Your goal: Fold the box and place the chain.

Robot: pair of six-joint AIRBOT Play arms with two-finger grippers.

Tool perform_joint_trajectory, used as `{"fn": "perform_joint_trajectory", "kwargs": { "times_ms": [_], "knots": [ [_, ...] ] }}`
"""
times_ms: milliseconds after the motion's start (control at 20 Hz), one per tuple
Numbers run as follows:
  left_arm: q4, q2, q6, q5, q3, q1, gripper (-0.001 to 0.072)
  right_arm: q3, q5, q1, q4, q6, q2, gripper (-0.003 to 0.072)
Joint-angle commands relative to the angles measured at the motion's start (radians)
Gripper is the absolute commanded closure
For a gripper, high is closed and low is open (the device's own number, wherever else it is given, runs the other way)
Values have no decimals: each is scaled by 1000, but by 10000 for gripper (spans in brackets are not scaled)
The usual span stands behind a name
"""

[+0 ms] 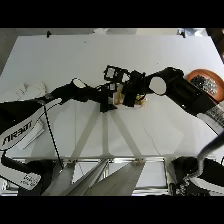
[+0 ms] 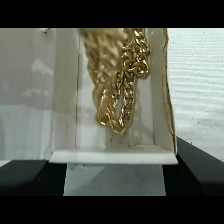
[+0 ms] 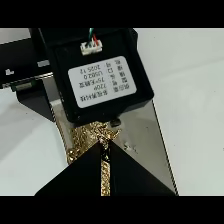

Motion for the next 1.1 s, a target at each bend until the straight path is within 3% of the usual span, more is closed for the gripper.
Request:
{"fn": "perform_joint_trajectory", "kwargs": {
  "times_ms": [0,50,150,200,250,300,500,700,1000,1050],
  "knots": [
    [0,0,0,0,0,0,492,1,-6,3,-21,10,-11,604],
    [0,0,0,0,0,0,492,1,3,3,-33,12,-7,552],
    [0,0,0,0,0,0,492,1,28,-3,-33,11,14,549],
    [0,0,0,0,0,0,492,1,35,-11,-33,8,33,476],
    [0,0,0,0,0,0,492,1,47,-23,-33,1,55,340],
    [0,0,0,0,0,0,492,1,67,-40,-34,-6,80,300],
    [0,0,0,0,0,0,492,1,172,-203,-27,-96,112,301],
    [0,0,0,0,0,0,492,-14,285,-374,-14,-338,60,295],
    [0,0,0,0,0,0,492,-31,282,-462,128,-636,-106,182],
    [0,0,0,0,0,0,492,-31,279,-462,162,-695,-136,101]
  ]
}}
